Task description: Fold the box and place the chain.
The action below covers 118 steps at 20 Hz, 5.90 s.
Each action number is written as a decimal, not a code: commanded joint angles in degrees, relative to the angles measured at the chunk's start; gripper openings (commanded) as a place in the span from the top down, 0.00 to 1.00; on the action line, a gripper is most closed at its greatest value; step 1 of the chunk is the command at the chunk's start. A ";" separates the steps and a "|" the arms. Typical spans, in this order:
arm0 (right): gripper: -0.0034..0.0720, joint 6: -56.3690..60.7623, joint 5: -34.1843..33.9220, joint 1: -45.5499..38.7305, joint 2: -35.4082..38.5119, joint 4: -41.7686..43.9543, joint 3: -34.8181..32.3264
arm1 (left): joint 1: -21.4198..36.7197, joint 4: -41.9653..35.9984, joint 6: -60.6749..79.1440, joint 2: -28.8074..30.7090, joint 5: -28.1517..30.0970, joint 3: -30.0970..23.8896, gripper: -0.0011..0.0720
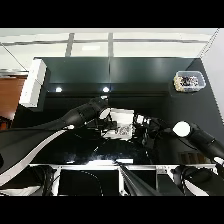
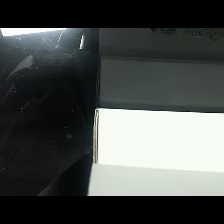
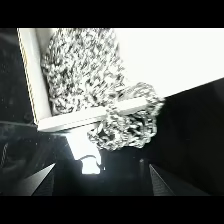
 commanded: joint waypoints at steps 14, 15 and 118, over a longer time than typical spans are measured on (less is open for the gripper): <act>0.00 -15.37 -10.38 0.22 -7.52 12.39 0.15 | -0.02 -0.02 0.17 -0.02 -0.85 -0.02 0.94; 0.00 -15.37 -10.36 0.22 -7.96 12.79 0.15 | -0.02 -0.02 0.17 -0.02 -0.92 -0.02 0.94; 0.46 54.51 27.87 -10.62 4.09 -0.98 24.85 | 26.16 -54.90 147.73 12.07 15.08 -27.15 0.01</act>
